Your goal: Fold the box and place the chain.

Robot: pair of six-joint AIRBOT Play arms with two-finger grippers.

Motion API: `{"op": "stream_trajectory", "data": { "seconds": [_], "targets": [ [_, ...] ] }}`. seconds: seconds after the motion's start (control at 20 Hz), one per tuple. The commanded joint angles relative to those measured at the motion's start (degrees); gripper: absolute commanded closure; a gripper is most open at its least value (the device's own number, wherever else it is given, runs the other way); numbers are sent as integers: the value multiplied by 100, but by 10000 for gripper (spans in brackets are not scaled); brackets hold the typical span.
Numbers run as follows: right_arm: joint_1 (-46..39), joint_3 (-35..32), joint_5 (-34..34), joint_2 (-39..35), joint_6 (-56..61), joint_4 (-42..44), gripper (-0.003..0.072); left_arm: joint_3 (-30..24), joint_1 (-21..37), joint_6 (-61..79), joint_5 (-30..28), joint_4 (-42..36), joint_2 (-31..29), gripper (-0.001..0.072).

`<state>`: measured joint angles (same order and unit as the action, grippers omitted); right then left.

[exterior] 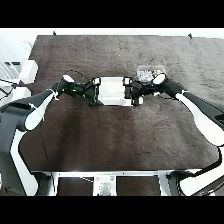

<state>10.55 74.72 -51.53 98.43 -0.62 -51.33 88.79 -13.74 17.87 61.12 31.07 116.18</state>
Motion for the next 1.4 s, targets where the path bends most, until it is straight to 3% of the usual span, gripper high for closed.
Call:
{"op": "stream_trajectory", "data": {
  "seconds": [0.0, 0.2, 0.45, 0.85, 1.35],
  "targets": [
    [-232, 2, -402, -367, 942, -323, 675, 2, 2, -2, -26, -2, -2, 540],
    [-809, 2, -396, -986, 2848, -57, 677, 2, 2, -2, -26, -2, -2, 540],
    [-1792, -129, -407, -890, 5195, -48, 676, 2, 2, -2, -26, -2, -2, 540],
    [-1867, -208, -750, -26, 6002, 409, 676, 2, 2, -2, -24, -2, -2, 540],
    [-815, -212, -1008, 420, 5606, 1386, 676, 2, 2, -2, -24, -2, -2, 540]
  ]
}}
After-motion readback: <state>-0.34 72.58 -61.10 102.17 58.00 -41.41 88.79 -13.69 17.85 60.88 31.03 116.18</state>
